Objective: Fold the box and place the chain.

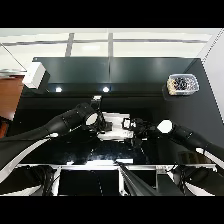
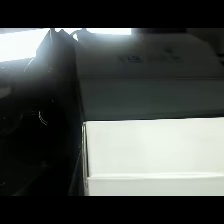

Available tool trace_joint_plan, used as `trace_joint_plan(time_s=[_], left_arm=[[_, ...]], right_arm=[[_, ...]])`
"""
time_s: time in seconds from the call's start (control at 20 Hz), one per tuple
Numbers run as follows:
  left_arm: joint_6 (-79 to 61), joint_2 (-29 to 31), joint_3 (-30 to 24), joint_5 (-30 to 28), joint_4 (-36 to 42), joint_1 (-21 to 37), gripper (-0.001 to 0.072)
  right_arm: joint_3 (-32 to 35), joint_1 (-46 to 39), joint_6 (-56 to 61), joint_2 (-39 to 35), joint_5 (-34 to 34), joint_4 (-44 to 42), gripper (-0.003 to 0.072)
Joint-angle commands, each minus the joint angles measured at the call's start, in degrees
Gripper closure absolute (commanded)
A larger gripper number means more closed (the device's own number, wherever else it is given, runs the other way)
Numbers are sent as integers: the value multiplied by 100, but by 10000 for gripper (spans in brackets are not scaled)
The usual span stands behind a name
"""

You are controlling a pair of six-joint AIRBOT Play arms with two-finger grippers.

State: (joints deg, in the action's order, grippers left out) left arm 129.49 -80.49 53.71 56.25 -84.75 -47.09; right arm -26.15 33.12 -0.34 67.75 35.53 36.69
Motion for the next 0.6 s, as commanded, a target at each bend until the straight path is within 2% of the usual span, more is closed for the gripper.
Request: trace_joint_plan(time_s=[0.0,0.25,0.55], left_arm=[[-2,-4,4,138,-7,-2,435],[0,144,4,166,-4,-2,436],[190,201,-15,507,-31,-4,436]], right_arm=[[4,20,-4,2,-20,0,345],[4,20,-4,4,-20,-2,345],[4,20,-4,2,-22,-2,345]])
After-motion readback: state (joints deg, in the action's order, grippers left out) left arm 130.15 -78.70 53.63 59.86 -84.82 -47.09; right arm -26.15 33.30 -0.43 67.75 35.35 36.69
